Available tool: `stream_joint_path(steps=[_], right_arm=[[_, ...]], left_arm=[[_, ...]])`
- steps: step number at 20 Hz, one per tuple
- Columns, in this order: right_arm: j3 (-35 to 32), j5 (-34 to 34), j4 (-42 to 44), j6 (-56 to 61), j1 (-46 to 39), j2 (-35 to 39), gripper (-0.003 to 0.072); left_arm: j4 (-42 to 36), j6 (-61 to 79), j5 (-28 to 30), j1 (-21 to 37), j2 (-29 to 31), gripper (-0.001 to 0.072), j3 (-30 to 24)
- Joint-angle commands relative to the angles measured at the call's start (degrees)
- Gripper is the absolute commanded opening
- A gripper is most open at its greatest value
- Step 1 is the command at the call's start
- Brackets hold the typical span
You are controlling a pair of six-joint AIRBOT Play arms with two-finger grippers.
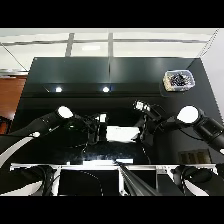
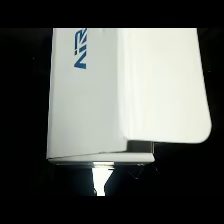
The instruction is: Fold the box and place the chain.
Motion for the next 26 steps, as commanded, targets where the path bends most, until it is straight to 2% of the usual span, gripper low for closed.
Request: stream_joint_path(steps=[1, 2, 5, 7, 26], right_arm=[[-0.07, -0.17, -0.55, -1.27, 0.22, 0.07, 0.046], [-0.07, -0.13, -0.55, -1.29, 0.22, 0.07, 0.0406], [-0.07, -0.09, -0.55, -1.27, 0.22, 0.07, 0.0405], [-0.07, 0.28, -0.55, -1.27, 0.26, 0.07, 0.0307], [-0.07, -1.92, -0.5, -1.2, 0.28, 0.07, 0.0306]], left_arm=[[0.02, 0.0, -0.02, -0.02, -0.04, 0.033, 0.02], [0.0, 0.0, -0.02, -0.02, -0.04, 0.033, 0.02], [0.0, 0.0, -0.02, -0.02, -0.04, 0.033, 0.02], [0.02, 0.0, -0.02, -0.02, -0.04, 0.033, 0.02], [0.02, 0.0, -0.02, -0.02, -0.04, 0.033, 0.02]])
